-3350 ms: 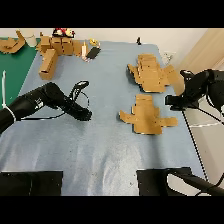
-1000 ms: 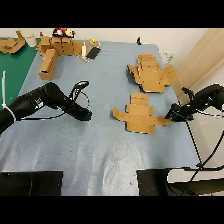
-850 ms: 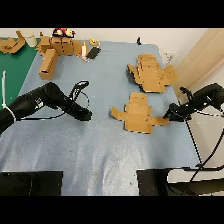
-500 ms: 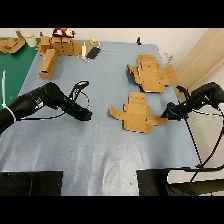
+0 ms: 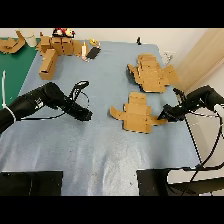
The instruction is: Fold the box.
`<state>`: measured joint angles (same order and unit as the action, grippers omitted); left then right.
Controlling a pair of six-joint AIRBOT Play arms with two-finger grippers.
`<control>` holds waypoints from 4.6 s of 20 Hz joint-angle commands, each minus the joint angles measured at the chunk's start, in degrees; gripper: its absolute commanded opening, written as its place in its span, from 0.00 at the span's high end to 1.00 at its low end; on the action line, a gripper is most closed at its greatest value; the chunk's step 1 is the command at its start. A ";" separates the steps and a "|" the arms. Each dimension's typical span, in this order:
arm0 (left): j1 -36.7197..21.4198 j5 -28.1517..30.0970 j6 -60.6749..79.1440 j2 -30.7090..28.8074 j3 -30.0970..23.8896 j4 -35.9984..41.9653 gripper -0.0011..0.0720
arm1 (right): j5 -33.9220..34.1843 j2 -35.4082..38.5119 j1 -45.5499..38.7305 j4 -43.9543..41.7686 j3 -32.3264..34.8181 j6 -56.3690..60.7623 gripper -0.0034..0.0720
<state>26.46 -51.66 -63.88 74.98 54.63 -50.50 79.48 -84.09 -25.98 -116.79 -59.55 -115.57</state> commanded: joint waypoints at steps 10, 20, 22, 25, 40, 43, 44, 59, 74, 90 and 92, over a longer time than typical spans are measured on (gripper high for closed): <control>-2.38 -1.62 0.04 -0.02 0.00 1.79 0.97 | 1.70 2.54 5.99 -8.57 0.37 -2.54 0.95; -15.54 -11.87 14.16 0.04 0.00 17.07 0.97 | -4.13 7.04 18.58 -18.56 9.05 -12.61 0.95; -18.08 -13.94 14.84 0.39 0.00 17.16 0.97 | -8.07 9.22 20.61 -19.85 12.46 -15.80 0.95; -20.81 -16.33 14.86 1.53 0.00 17.53 0.97 | -11.41 12.90 23.26 -23.43 17.81 -19.34 0.95; -21.11 -15.61 20.81 14.56 0.20 22.08 0.43 | -22.14 17.14 38.97 -25.05 26.58 -19.91 0.95; -21.07 -17.00 25.90 16.24 0.39 29.24 0.43 | -22.21 17.14 38.97 -25.03 26.58 -19.89 0.95; -21.07 -17.94 26.93 16.72 0.48 30.29 0.43 | -22.27 17.14 38.97 -25.00 26.58 -19.89 0.95; -19.28 -25.16 32.02 18.86 0.94 28.39 0.75 | -23.37 17.14 38.95 -24.41 26.58 -18.86 0.95; -16.24 -23.10 41.66 19.98 5.77 31.23 0.97 | -25.68 17.14 36.52 -21.88 24.83 -13.05 0.33; -5.01 -4.09 65.13 10.62 -2.93 30.82 0.97 | -21.59 32.68 35.15 -0.72 16.90 6.93 0.95; -3.50 -2.69 65.83 10.49 -3.37 30.95 0.97 | -22.01 34.84 39.87 3.63 16.92 9.97 0.95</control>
<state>21.52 -58.24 -0.62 86.17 52.64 -19.70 60.14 -52.86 8.88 -120.90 -42.52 -111.04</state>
